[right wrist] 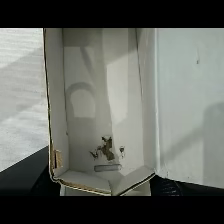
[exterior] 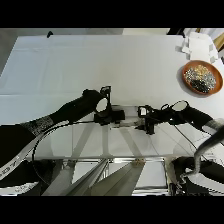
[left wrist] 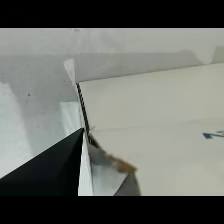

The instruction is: Fold the box and place the chain.

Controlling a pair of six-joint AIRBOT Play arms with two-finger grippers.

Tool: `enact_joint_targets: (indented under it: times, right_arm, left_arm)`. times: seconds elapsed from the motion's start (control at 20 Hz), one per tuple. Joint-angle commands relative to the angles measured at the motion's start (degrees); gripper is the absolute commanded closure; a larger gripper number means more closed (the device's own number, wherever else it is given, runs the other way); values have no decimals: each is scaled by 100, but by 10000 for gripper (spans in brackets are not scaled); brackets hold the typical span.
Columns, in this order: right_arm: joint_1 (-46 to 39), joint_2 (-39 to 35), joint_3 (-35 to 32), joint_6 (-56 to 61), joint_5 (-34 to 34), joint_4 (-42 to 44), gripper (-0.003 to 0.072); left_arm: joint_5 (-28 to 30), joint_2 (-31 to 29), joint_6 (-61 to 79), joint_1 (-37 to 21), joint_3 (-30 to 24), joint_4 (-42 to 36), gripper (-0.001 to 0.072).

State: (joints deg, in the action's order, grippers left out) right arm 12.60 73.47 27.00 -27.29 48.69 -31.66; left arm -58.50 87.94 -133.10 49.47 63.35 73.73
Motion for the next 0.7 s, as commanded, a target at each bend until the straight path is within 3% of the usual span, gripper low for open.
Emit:
enact_joint_targets:
  times: [0.0, 0.4, 0.5, 0.6, 0.65]
  right_arm:
    - [2, -2, 2, 0, 0, 2, 327]
    - [2, -2, 2, 0, 0, 2, 327]
    - [2, -2, 2, 0, 0, 2, 327]
    - [2, -2, 2, 0, 0, 2, 327]
    - [2, -2, 2, 0, 0, 2, 327]
  left_arm:
    - [-164, 90, -216, 28, 96, 208, 326]
    - [-177, 227, -243, 101, 96, 492, 403]
    - [-179, 321, -345, 173, 96, 516, 468]
    - [-181, 374, -356, 219, 96, 544, 472]
    - [-184, 376, -352, 219, 96, 562, 529]
